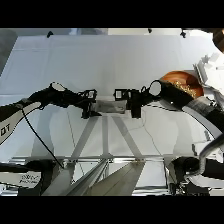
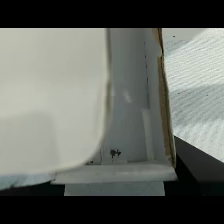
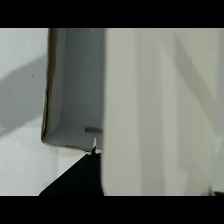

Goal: Fold the box and place the chain.

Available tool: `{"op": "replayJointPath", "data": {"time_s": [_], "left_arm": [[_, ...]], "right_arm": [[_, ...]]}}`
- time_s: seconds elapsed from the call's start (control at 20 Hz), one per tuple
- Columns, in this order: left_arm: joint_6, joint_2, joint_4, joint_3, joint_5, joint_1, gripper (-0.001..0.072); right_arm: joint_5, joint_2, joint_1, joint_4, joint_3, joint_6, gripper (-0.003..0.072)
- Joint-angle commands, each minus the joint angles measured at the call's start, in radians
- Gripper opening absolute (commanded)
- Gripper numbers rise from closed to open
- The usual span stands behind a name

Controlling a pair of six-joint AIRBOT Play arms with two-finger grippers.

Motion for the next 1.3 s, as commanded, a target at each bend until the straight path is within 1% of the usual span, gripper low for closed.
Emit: {"op": "replayJointPath", "data": {"time_s": [0.0,0.2,0.25,0.3,0.35,0.4,0.55,0.6,0.7,0.75,0.8,1.0,1.25], "left_arm": [[0.000,0.000,0.000,0.000,0.000,0.000,0.0276],[0.000,0.000,0.000,0.000,0.000,0.000,0.0276],[0.000,0.000,0.000,0.000,0.000,0.000,0.0276],[0.000,0.000,0.000,0.000,0.000,0.000,0.0276],[0.000,0.000,0.000,0.000,0.000,0.000,0.0276],[0.000,0.000,0.000,0.000,0.000,0.000,0.0276],[0.000,0.000,0.000,0.000,0.000,0.000,0.0276],[0.000,0.000,0.000,0.000,0.000,0.000,0.0276],[0.000,0.000,0.000,0.000,0.000,0.000,0.0276],[0.000,0.000,0.000,0.000,0.000,0.000,0.0276],[0.000,0.000,0.000,0.000,0.000,0.000,0.0276],[0.000,0.000,0.000,0.000,0.000,0.000,0.0276],[0.000,0.000,0.000,0.000,0.000,0.000,0.0276]], "right_arm": [[-0.003,-0.007,0.023,0.024,0.004,0.004,0.0010],[-0.002,-0.007,0.030,0.028,0.004,0.004,0.0017],[-0.002,-0.007,0.030,0.041,0.004,0.004,0.0087],[-0.002,-0.007,0.030,0.048,0.004,0.004,0.0196],[-0.001,-0.007,0.030,0.051,0.004,0.004,0.0259],[0.003,-0.007,0.030,0.051,0.004,0.004,0.0271],[0.019,-0.007,0.030,0.050,0.004,0.048,0.0269],[0.019,-0.007,0.030,0.050,0.004,0.071,0.0244],[0.022,-0.006,0.030,0.045,0.004,0.108,0.0075],[0.027,-0.003,0.030,0.042,0.004,0.109,0.0031],[0.041,0.002,0.029,0.042,0.004,0.114,0.0010],[0.060,0.070,0.021,-0.004,0.004,0.292,0.0010],[0.070,0.222,-0.086,-0.029,-0.004,0.531,0.0010]]}}
